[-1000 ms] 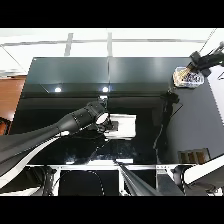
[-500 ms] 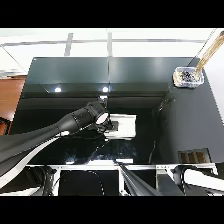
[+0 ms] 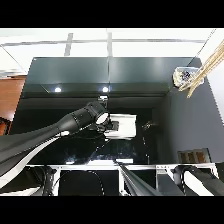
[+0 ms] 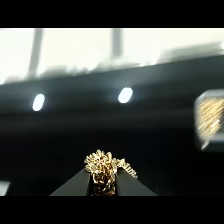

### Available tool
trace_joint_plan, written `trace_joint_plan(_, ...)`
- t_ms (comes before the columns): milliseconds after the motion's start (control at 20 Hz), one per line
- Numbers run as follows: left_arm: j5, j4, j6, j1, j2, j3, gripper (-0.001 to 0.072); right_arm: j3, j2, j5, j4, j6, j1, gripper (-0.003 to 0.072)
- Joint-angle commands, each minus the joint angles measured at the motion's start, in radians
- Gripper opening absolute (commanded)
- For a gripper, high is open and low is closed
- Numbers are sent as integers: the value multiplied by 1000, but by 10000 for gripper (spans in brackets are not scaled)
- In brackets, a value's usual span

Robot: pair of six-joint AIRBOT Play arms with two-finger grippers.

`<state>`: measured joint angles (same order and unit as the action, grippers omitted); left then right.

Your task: Fold the box and place the chain.

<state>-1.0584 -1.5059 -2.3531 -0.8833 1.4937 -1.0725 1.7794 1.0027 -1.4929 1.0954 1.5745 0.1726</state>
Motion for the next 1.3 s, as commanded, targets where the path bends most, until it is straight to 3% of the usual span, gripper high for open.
trace_joint_plan(0, 0, 0, 0, 0, 0, -1, 26, -51, -65, -220, -7, -13, -125, 10)
trace_joint_plan(150, 1, 0, 0, 0, 0, -1, 26, -154, -76, -287, -44, -17, -254, 10)
trace_joint_plan(250, 2, 0, 0, 0, 0, -1, 26, -243, -75, -259, -98, -16, -330, 10)
trace_joint_plan(600, 1, 0, 0, 0, 0, -1, 25, -497, -56, 105, -329, -47, -494, 10)
trace_joint_plan(1050, 2, 0, 0, 0, 0, -1, 26, -756, -43, 227, -295, -42, -547, 10)
trace_joint_plan(1250, 1, 0, 0, 0, 0, -1, 25, -801, -42, 203, -153, 4, -551, 10)
